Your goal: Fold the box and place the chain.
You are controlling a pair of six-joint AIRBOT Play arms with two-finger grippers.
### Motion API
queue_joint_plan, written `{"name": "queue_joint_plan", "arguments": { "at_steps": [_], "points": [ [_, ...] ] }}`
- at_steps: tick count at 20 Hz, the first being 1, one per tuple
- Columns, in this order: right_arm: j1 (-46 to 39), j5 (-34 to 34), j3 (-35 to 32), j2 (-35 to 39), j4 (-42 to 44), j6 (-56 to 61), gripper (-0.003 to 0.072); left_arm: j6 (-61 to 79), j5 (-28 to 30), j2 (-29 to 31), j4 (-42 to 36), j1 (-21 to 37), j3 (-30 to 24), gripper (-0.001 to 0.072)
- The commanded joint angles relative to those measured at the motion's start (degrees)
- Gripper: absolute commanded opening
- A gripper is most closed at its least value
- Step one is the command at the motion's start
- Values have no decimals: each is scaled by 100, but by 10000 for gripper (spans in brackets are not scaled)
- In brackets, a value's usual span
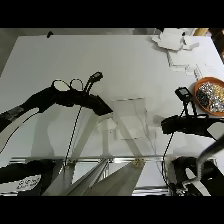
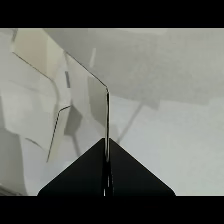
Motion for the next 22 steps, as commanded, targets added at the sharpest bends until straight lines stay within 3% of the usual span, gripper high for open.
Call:
{"name": "queue_joint_plan", "arguments": {
  "at_steps": [1,9,14,17,19,22],
  "points": [
    [4,-4,2,7,4,0,20,933,-166,-162,-656,-2,0,506],
    [4,-44,2,7,4,2,20,1161,-306,-286,-619,245,0,506],
    [4,-46,2,7,4,2,20,1270,-1040,-203,-612,800,0,514],
    [4,-46,2,7,4,2,20,1366,-1427,-208,-581,776,0,514],
    [4,-46,2,7,7,2,20,1478,-1425,-210,-520,599,0,514],
    [4,-44,2,7,22,2,20,1626,-723,-229,-476,177,0,514]
  ]
}}
